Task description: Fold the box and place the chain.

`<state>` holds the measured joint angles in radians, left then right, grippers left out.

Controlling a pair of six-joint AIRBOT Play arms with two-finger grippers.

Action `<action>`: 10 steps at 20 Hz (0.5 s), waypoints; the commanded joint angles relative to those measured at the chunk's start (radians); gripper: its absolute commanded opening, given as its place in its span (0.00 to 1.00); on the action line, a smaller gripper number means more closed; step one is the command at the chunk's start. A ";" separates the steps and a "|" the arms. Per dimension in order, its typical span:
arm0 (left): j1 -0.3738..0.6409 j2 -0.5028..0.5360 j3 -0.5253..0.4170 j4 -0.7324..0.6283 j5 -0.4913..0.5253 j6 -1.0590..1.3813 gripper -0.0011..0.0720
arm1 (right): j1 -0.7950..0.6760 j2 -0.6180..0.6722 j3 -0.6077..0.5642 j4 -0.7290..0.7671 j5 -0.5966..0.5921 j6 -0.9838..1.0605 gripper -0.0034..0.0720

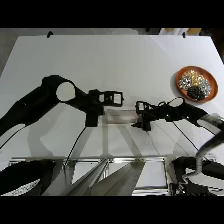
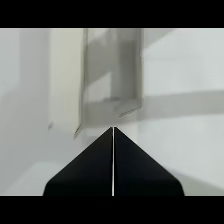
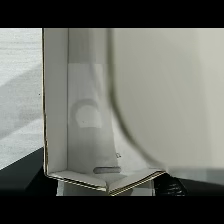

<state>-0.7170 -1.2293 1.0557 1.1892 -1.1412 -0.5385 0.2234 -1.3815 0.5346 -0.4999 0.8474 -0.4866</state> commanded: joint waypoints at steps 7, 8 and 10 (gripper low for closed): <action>-0.026 -0.140 0.000 -0.096 0.474 -0.377 0.02 | 0.000 0.001 0.000 0.000 0.002 -0.001 0.57; -0.018 -0.166 0.000 -0.097 0.488 -0.391 0.02 | 0.000 0.001 0.000 0.000 0.002 -0.001 0.57; -0.006 -0.215 0.000 -0.098 0.489 -0.390 0.02 | 0.000 0.001 0.000 0.000 0.002 -0.001 0.57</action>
